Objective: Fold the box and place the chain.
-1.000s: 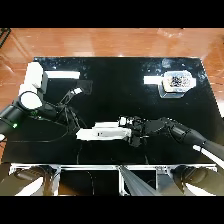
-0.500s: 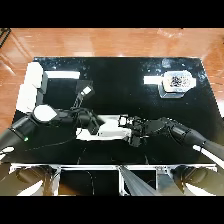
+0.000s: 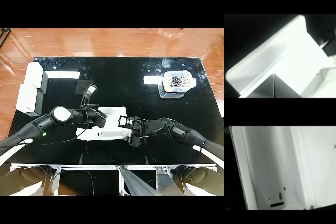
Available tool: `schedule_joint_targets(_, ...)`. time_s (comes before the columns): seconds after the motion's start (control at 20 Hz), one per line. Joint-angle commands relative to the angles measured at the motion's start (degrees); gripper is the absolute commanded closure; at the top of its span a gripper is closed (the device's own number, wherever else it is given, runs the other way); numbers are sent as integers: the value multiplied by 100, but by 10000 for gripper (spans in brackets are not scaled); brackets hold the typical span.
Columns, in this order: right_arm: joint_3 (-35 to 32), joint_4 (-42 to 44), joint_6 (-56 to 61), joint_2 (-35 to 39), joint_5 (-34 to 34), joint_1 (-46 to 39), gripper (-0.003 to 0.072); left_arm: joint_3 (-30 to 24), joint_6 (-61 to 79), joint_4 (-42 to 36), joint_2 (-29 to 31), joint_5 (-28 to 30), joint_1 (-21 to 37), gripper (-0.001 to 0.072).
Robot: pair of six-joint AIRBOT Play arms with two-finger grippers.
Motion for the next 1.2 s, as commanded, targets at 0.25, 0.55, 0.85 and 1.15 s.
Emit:
schedule_joint_targets(0.25, -2, 4, 4, -2, 4, -2, 349, 522, -280, 1528, 638, -780, 354, 691)
schedule_joint_targets(0.55, -2, 4, 4, -2, 7, -2, 349, 450, -358, 3049, 2000, -2962, 1290, 683)
schedule_joint_targets(0.85, -2, 2, 4, -2, -13, -2, 349, -393, 2492, 3475, 2052, -3447, 879, 72)
schedule_joint_targets(1.15, -2, 4, 4, -2, -13, -2, 349, -920, 2935, 2341, 1759, -1700, 699, 77)
